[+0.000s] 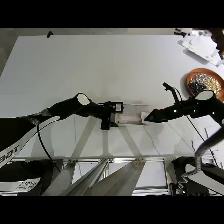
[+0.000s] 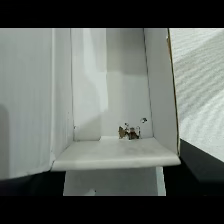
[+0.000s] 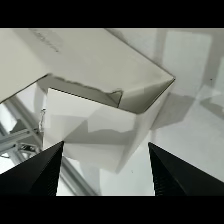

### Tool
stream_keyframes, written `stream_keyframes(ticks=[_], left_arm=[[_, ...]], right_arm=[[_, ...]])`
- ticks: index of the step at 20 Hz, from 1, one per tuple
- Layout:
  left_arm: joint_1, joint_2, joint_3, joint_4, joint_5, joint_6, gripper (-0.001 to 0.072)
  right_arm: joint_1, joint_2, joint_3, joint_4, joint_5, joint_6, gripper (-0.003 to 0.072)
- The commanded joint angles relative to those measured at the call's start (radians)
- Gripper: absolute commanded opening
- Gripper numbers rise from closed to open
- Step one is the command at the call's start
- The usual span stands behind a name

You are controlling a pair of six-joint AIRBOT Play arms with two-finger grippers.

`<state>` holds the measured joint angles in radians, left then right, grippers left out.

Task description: Fold the box and place the chain.

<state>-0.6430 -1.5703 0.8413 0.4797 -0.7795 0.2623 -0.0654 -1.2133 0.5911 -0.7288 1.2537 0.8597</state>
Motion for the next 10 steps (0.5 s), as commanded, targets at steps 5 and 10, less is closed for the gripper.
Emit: stream_keyframes(ticks=[5,10], left_arm=[[0.0,0.001,0.0,0.0,0.0,0.0,0.0254],[0.0,0.001,0.0,0.0,0.0,0.0,0.0254]], right_arm=[[0.222,0.0,0.002,-0.147,-0.259,0.285,0.0586],[0.312,0.0,0.004,-0.177,-0.341,0.461,0.0537]])
